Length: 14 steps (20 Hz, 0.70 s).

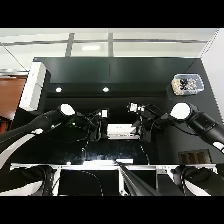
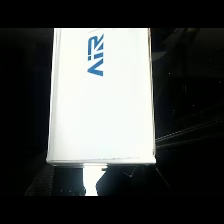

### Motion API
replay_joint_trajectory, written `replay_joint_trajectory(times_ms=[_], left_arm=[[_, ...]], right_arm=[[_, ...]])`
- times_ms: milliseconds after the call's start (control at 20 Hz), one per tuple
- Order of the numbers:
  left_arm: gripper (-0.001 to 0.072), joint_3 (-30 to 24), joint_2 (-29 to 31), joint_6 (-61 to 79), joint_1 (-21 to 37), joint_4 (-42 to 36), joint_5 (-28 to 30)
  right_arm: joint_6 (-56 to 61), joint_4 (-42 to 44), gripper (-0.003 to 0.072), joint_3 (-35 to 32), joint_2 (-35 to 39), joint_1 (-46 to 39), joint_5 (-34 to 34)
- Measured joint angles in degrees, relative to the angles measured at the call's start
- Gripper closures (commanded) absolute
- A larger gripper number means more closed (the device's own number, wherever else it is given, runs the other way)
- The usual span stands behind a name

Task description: Fold the box and place the chain.

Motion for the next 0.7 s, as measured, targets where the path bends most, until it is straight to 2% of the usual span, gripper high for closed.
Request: replay_joint_trajectory(times_ms=[700], left_arm=[[0.0245, 0.0, 0.0, -0.07, 0.0, -0.02, 0.0]], right_arm=[[1.99, 0.7, 0.0411, 0.0, 0.0, 0.0, 0.13]])
